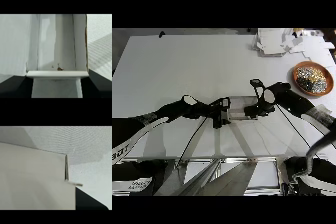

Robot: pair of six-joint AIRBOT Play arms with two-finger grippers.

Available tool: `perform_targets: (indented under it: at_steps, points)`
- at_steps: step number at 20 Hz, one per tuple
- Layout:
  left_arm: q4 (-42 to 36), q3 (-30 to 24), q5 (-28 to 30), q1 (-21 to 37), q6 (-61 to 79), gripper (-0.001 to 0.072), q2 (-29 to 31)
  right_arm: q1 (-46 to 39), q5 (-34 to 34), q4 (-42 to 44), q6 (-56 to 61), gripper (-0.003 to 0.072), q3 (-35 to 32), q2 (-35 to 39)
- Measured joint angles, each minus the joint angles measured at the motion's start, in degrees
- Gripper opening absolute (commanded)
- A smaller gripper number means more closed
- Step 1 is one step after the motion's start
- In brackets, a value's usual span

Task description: Fold the box and place the chain.

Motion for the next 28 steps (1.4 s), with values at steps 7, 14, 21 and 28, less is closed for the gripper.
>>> perform_targets:
  at_steps: [7, 14, 21, 28]
  points:
    - [0.0, 0.0, 0.0, 0.0, 0.0, 0.0136, 0.0, 0.1, 0.8, -0.4, 2.3, 0.0191, 0.7, -2.3]
    - [0.0, 0.0, 0.0, 0.0, 0.0, 0.0136, 0.0, 1.3, 0.1, -1.8, 5.4, 0.0099, 0.7, -3.8]
    - [0.0, 0.0, 0.0, 0.0, 0.0, 0.0136, 0.0, 1.7, 0.0, -2.3, 6.0, 0.0163, 0.7, -4.2]
    - [0.0, 0.0, 0.0, 0.0, 0.1, 0.0136, 0.0, 1.7, -0.7, -2.4, 6.2, 0.0272, 0.7, -3.3]
